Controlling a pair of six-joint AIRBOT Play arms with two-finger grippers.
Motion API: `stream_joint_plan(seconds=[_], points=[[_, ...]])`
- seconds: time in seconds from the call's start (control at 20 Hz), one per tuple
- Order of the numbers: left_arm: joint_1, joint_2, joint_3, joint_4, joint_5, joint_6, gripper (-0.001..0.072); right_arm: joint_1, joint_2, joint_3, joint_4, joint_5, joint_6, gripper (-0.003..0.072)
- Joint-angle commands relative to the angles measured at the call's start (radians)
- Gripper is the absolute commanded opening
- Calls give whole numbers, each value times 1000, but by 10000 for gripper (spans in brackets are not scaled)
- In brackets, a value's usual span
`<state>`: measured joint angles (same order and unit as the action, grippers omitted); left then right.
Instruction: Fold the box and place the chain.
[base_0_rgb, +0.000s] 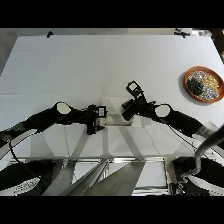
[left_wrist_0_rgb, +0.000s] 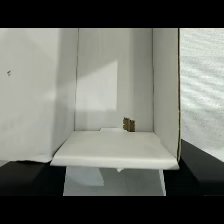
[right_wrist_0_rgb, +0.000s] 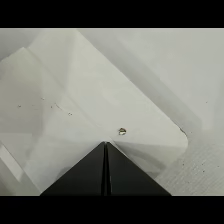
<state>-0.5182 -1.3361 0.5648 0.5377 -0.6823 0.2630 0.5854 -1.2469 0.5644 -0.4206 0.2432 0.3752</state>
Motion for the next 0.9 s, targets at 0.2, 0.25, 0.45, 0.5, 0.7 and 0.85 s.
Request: stream_joint_plan(seconds=[0.2, 0.25, 0.45, 0.5, 0.7, 0.85], points=[[-1, -1, 1, 2, -3, 2, 273, 1, 20, 5, -1, 27, 21, 12], [-1, -1, 1, 2, -3, 2, 273, 1, 42, 9, -1, 27, 21, 12], [-1, -1, 0, 2, -3, 2, 273, 0, 184, 14, -80, 85, 21, 12], [-1, -1, 0, 2, -3, 2, 273, 0, 230, 14, -154, 151, 21, 12], [-1, -1, 1, 2, -3, 2, 273, 0, 370, 14, -595, 453, 143, 12], [0, -1, 0, 2, -3, 2, 273, 0, 409, 14, -943, 665, 319, 12]])
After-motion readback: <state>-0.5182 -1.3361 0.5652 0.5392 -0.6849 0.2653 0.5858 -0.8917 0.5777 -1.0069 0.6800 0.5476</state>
